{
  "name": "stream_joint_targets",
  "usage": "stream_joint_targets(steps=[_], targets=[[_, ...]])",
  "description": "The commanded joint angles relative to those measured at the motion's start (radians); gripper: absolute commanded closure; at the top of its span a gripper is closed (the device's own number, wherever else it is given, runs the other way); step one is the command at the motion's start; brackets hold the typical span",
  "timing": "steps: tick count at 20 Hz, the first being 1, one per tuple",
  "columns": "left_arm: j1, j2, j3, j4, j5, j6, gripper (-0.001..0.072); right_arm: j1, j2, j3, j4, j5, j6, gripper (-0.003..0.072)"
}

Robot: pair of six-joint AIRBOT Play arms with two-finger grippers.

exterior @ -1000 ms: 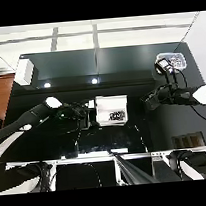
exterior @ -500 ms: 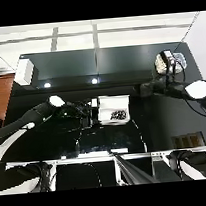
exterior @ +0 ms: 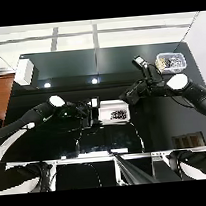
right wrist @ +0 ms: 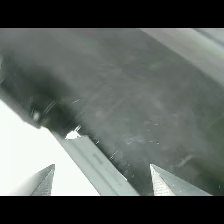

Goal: Fold the box and place the chain.

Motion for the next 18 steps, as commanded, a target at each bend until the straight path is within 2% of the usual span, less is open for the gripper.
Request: stream_joint_targets(steps=[1, 8, 18], targets=[[-0.001, -0.001, 0.001, 0.0, 0.001, -0.001, 0.0306, 0.005, 0.014, 0.021, -0.037, 0.129, -0.232, -0.0008], [-0.001, -0.001, 0.001, 0.001, 0.001, -0.001, 0.0306, 0.069, -0.013, -0.014, -0.056, 0.161, -0.425, -0.0008], [-0.001, -0.001, 0.001, 0.001, 0.001, 0.0, 0.0306, 0.092, -0.021, -0.014, -0.095, 0.231, -0.428, -0.0007]])
